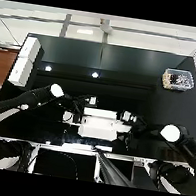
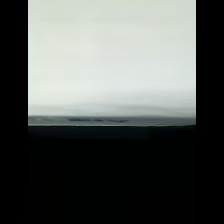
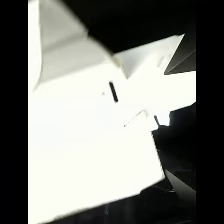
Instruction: Fold the box and place the chain.
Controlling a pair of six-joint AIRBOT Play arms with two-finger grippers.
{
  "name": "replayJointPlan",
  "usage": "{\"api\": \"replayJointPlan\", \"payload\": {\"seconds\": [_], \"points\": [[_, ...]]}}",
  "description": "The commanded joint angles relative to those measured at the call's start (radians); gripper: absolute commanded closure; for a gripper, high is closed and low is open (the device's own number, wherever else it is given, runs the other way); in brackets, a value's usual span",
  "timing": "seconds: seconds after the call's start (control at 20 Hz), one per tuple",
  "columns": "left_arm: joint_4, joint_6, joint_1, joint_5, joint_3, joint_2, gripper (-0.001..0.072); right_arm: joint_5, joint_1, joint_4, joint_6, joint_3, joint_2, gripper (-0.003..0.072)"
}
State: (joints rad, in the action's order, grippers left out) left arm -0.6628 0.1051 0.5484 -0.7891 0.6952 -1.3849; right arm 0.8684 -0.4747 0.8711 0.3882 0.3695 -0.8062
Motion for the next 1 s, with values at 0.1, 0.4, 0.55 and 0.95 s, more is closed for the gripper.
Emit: {"api": "replayJointPlan", "payload": {"seconds": [0.1,0.4,0.55,0.95], "points": [[-0.003,-0.002,0.000,-0.004,0.000,0.000,0.0681,-0.064,-0.125,-0.007,-0.098,-0.011,-0.064,0.0024],[-0.003,-0.002,0.000,-0.005,0.000,0.000,0.0681,-0.319,-0.199,-0.217,-0.098,-0.005,-0.129,0.0024],[-0.003,-0.002,0.000,-0.005,0.000,0.000,0.0681,-0.305,-0.182,-0.158,-0.097,0.040,-0.118,0.0024],[-0.003,-0.002,0.000,-0.005,0.000,0.000,0.0681,-0.171,-0.060,-0.042,-0.106,0.111,-0.111,0.0024]]}}
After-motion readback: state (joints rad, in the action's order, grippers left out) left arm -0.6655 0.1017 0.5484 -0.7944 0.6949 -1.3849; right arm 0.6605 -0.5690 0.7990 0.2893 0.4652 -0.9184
